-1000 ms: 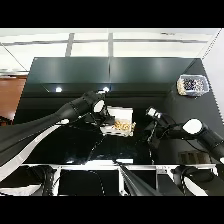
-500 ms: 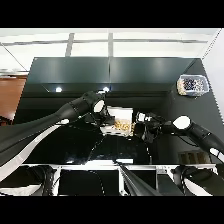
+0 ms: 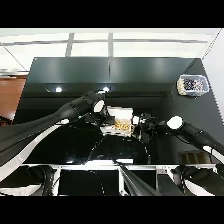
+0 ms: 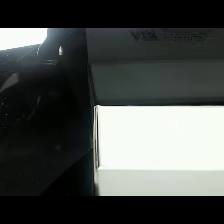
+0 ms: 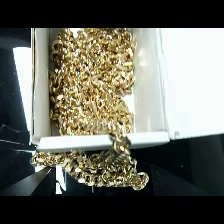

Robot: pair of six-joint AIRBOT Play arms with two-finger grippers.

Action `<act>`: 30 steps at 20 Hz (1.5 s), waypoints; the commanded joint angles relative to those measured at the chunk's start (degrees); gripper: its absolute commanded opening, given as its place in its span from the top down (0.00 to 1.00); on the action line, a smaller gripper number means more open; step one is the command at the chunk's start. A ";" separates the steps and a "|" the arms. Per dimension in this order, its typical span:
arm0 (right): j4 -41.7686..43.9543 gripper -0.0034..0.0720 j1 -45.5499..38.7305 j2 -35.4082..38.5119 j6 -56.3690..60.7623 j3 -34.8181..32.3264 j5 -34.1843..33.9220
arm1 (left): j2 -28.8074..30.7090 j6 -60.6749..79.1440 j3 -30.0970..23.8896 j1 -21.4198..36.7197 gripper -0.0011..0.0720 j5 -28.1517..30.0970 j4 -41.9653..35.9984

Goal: Fold the box and place the chain.

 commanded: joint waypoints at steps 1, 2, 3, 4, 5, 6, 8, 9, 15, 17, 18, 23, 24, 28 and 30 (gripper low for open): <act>-0.26 0.28 0.28 -0.33 0.02 0.04 -1.07 | -0.04 0.00 0.00 0.04 0.94 0.02 0.00; -0.28 0.42 0.26 -0.31 0.61 0.02 -1.14 | -0.04 0.00 0.00 0.04 0.94 0.00 0.00; -0.28 0.68 0.24 -0.31 1.11 0.02 -1.03 | -0.04 0.00 0.00 0.04 0.94 0.00 0.00; -0.31 0.93 0.17 -0.26 2.08 0.02 -0.70 | -0.04 0.00 0.00 0.04 0.94 0.00 0.00; -0.55 0.93 0.17 -0.17 3.08 0.02 -0.63 | -0.04 0.00 0.00 0.04 0.94 0.00 0.00; -0.74 0.93 0.15 0.09 4.59 0.04 -0.63 | -0.04 0.00 0.00 0.04 0.94 0.00 0.00; -0.79 0.93 0.15 1.33 7.43 0.04 -0.63 | -0.04 0.02 0.00 0.04 0.94 0.00 0.00; -1.03 0.93 0.15 2.36 9.31 0.02 -0.68 | -0.04 0.00 0.00 0.04 0.94 0.00 0.00; -11.54 0.93 -2.89 12.63 34.80 1.18 5.03 | -0.04 0.00 0.00 0.04 0.94 0.00 0.00; -11.43 0.93 -4.76 16.13 40.81 3.23 9.70 | -0.04 0.02 0.00 0.04 0.94 0.00 0.00; -11.43 0.93 -5.38 17.31 43.91 4.46 11.74 | -0.04 0.00 0.00 0.04 0.94 0.00 0.00; -10.25 0.93 -6.10 18.80 51.25 14.43 22.29 | -0.04 0.00 0.00 0.04 0.94 -0.02 0.00; -10.16 0.93 -6.21 18.80 52.59 17.07 24.00 | -0.04 0.02 0.00 0.04 0.94 0.00 0.00; -9.22 0.93 -6.21 18.80 57.88 28.48 30.32 | -0.04 0.00 0.00 0.04 0.94 0.00 0.00; -7.30 0.93 -6.21 18.80 59.32 33.00 31.54 | -0.04 0.00 0.00 0.04 0.94 0.00 0.00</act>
